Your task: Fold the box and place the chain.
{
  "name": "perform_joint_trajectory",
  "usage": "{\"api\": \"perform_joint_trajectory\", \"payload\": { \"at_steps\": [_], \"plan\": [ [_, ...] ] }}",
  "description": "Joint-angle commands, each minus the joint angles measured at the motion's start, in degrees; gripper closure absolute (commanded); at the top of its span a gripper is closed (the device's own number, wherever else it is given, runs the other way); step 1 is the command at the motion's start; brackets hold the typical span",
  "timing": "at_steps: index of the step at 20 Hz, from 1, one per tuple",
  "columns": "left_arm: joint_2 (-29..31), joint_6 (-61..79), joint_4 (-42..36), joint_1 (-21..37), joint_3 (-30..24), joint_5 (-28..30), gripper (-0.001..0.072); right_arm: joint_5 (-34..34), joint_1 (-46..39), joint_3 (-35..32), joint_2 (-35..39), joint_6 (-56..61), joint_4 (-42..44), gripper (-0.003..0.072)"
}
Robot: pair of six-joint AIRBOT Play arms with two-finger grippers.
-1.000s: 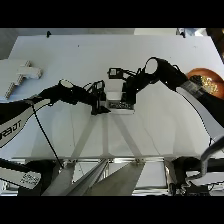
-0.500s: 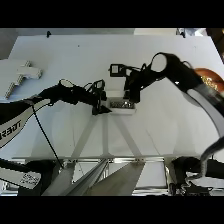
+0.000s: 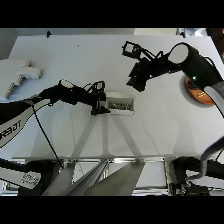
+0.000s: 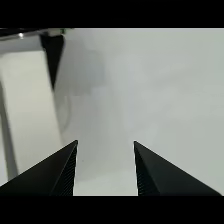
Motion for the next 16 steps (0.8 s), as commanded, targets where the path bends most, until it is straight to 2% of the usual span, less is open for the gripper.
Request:
{"api": "perform_joint_trajectory", "payload": {
  "at_steps": [1, 3, 6, 10, 16],
  "plan": [
    [0.02, 0.0, -0.07, -0.02, 0.02, -0.02, 0.0254, 1.6, -2.34, 0.02, -4.98, -0.07, 6.12, 0.0329],
    [0.02, 0.0, -0.07, -0.02, 0.02, -0.02, 0.0254, 3.69, -3.08, 0.02, -8.17, -0.33, 10.91, 0.0329],
    [0.02, 0.0, -0.07, -0.02, 0.02, -0.02, 0.0254, 6.51, -3.04, 0.02, -10.47, -2.05, 13.35, 0.0329],
    [0.02, 0.0, -0.07, -0.02, 0.02, -0.02, 0.0254, 10.62, -2.91, 0.02, -10.45, -3.61, 13.16, 0.0329],
    [0.02, 0.0, -0.07, -0.02, 0.02, -0.04, 0.0254, 11.3, -0.57, 0.02, -10.32, -6.29, 12.57, 0.0329]
  ]
}}
